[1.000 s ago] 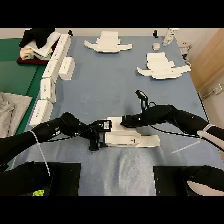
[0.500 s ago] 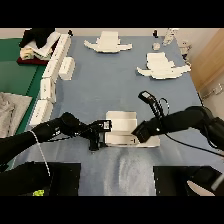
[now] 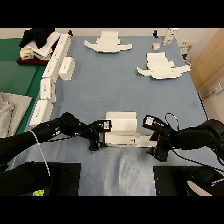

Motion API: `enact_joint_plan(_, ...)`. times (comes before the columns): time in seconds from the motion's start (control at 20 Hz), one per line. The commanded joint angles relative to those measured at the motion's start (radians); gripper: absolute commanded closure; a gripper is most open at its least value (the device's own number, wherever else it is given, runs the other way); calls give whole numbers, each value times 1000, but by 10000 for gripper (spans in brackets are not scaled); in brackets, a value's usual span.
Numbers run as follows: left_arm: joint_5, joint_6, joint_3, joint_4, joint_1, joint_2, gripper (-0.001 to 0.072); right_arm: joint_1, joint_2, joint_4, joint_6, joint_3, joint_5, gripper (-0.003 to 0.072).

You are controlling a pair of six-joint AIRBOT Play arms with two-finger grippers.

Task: Fold the box.

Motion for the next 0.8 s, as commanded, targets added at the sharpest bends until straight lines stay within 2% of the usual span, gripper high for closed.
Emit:
enact_joint_plan(0.0,1,0,0,0,0,1,203,1,-36,-8,-273,-46,181,93)
enact_joint_plan(0.1,0,0,0,0,0,1,202,1,-78,12,-371,-72,284,96)
enact_joint_plan(0.4,0,0,0,0,0,1,203,1,-180,128,-512,-75,372,108)
enact_joint_plan(0.55,1,0,0,0,0,1,202,1,-188,183,-518,-71,368,312)
enact_joint_plan(0.7,0,0,0,0,0,1,202,1,-188,210,-525,-71,361,548)
enact_joint_plan(0.75,0,0,0,0,0,1,203,1,-190,225,-544,-71,363,548)
